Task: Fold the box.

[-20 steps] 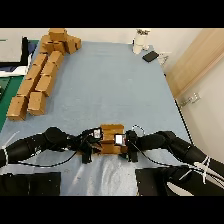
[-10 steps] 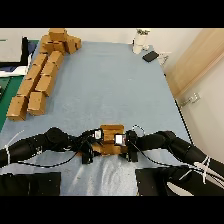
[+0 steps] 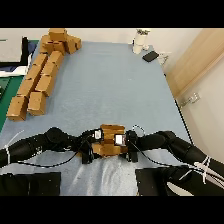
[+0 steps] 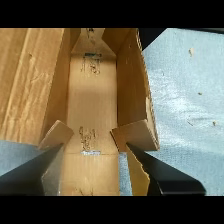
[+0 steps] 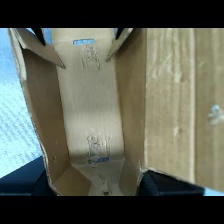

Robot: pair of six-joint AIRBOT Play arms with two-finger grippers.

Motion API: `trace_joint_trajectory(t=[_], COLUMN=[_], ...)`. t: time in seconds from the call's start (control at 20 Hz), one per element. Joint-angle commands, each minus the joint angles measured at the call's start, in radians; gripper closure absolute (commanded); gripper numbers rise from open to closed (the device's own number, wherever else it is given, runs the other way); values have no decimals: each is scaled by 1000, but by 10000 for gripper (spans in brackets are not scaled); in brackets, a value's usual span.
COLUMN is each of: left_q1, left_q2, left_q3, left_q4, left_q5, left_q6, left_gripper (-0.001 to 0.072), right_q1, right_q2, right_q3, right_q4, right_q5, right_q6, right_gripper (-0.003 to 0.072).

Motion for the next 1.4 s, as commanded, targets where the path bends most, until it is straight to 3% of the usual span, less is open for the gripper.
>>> trace_joint_trajectory(t=[0.0, 0.1, 0.15, 0.2, 0.3, 0.5, 0.7, 0.8, 0.95, 1.2, 1.35], left_q1=[-1, -1, 0, 0, 4, 70, 216, 288, 310, 203, 104], left_q2=[-1, 0, 1, 9, 61, 282, 466, 468, 436, 340, 270], left_q3=[1, 1, 1, 2, 8, 10, 7, -13, -52, -85, -85], left_q4=[0, 1, 15, 61, 233, 753, 1034, 1019, 883, 652, 590], left_q5=[0, 0, 1, 0, -1, -121, -321, -406, -420, -262, -169], left_q6=[0, -2, -13, -32, -257, -1011, -1769, -1852, -1847, -1839, -1840], left_gripper=[52, 84, 358, 585, 699, 699, 699, 700, 700, 701, 701], right_q1=[0, 0, 0, 0, 0, 0, 0, 0, 0, 0, 0], right_q2=[0, 0, 0, 0, 0, 0, 0, 0, 0, 0, 0], right_q3=[1, 1, 1, 1, 1, 1, 1, 1, 1, 1, 1], right_q4=[0, 0, 1, 1, 0, 0, 0, 0, 0, 0, 0], right_q5=[1, 1, 1, 1, 1, 1, 1, 1, 1, 1, 1], right_q6=[1, 1, 1, 1, 1, 1, 1, 1, 1, 1, 1], right_gripper=[85, 85, 85, 85, 85, 85, 85, 85, 85, 85, 85])
